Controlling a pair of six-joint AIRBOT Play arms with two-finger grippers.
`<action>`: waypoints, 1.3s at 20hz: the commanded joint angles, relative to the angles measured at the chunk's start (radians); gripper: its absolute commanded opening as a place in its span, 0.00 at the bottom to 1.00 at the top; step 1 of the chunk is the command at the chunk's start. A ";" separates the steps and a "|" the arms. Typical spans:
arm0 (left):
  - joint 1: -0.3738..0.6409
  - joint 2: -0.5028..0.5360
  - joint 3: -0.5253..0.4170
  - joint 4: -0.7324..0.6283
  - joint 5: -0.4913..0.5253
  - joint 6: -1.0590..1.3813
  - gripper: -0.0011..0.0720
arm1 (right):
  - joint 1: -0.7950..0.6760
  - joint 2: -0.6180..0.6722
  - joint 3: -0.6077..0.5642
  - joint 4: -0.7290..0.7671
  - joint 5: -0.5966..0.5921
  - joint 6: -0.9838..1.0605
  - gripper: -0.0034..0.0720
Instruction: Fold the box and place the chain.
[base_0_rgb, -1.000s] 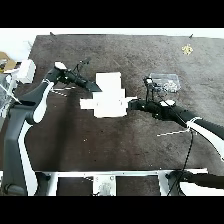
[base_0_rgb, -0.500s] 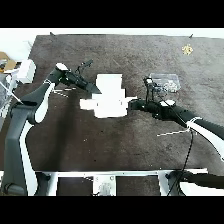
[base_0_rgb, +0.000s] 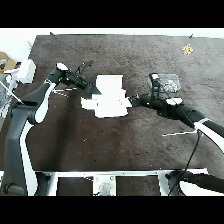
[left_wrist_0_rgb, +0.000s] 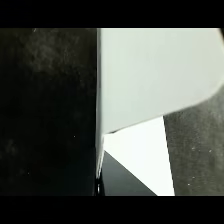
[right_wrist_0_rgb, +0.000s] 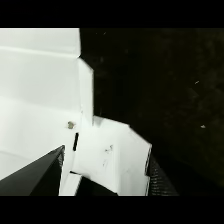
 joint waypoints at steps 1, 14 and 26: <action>0.001 0.007 0.001 -0.012 0.056 0.195 0.03 | -0.075 0.082 0.001 -0.013 0.005 -0.037 0.79; 0.000 0.023 -0.002 0.051 0.251 0.513 0.03 | -0.096 0.065 0.001 -0.077 0.022 -0.112 0.79; 0.000 -0.006 -0.002 0.048 0.217 0.550 0.03 | -0.093 0.055 0.001 -0.076 0.202 -0.568 0.79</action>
